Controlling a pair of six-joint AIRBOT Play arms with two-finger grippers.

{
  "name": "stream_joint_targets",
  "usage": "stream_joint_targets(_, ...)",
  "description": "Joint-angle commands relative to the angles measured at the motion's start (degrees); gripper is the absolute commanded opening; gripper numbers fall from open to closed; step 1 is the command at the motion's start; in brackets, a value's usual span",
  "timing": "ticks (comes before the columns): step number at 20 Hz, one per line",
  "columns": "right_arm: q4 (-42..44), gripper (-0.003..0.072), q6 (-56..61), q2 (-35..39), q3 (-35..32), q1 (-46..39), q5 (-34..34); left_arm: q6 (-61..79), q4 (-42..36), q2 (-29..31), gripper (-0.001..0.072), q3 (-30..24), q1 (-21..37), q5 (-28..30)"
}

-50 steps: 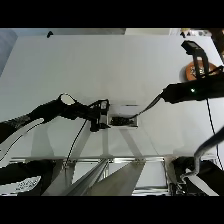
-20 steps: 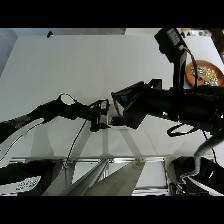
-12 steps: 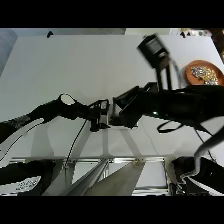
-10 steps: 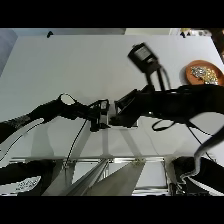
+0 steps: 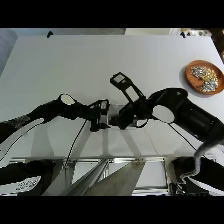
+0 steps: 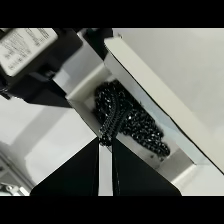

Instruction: Fold the box and place the chain.

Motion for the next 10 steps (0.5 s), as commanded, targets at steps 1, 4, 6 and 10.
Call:
stream_joint_targets(1, -0.9, 0.0023, 0.0, -0.9, -2.9, 0.1, -0.6, 0.0, 0.0, 0.0, 0.0275, 0.0, 0.0, 0.0)
stream_joint_targets(4, -1.5, 0.0023, 0.3, -0.9, -5.9, 0.1, -1.6, 0.0, 0.0, 0.0, 0.0275, 0.0, 0.0, 0.0)
stream_joint_targets(6, -2.9, 0.0023, 2.7, -0.9, -7.8, 0.0, -1.6, 0.0, 0.0, 0.0, 0.0275, 0.0, 0.0, 0.0)
stream_joint_targets(10, -6.6, 0.0095, 8.0, -0.9, -8.7, 0.0, -1.0, 0.0, 0.0, 0.0, 0.0275, 0.0, 0.0, 0.0)
